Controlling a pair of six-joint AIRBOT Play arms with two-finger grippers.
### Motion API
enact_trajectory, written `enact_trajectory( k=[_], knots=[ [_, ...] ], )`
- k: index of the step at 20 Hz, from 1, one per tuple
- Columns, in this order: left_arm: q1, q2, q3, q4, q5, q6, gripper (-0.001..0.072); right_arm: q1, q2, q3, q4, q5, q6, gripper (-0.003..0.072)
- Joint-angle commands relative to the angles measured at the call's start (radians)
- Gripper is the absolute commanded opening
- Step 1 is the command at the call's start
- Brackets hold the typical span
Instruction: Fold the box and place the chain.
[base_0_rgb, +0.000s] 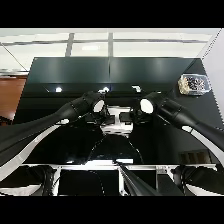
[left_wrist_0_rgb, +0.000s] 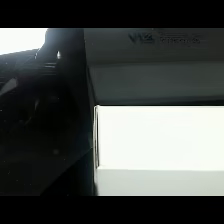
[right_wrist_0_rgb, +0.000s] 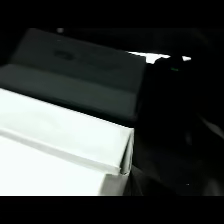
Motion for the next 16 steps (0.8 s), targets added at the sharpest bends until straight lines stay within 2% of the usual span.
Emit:
enact_trajectory(
  k=[1,3,5,16],
  knots=[
    [0.000,-0.001,0.000,0.000,0.000,0.000,0.0031,0.050,-0.057,0.061,-0.129,0.072,0.141,0.0341],
    [0.000,-0.001,0.000,0.000,0.000,0.000,0.0031,0.060,-0.075,0.061,-0.126,0.077,0.184,0.0340],
    [0.000,-0.001,0.000,0.000,0.000,0.000,0.0031,0.066,-0.087,0.061,-0.120,0.077,0.195,0.0252],
    [0.000,-0.001,0.000,0.000,0.000,0.000,0.0031,0.067,-0.133,0.061,-0.115,0.088,0.262,0.0235]
  ],
)
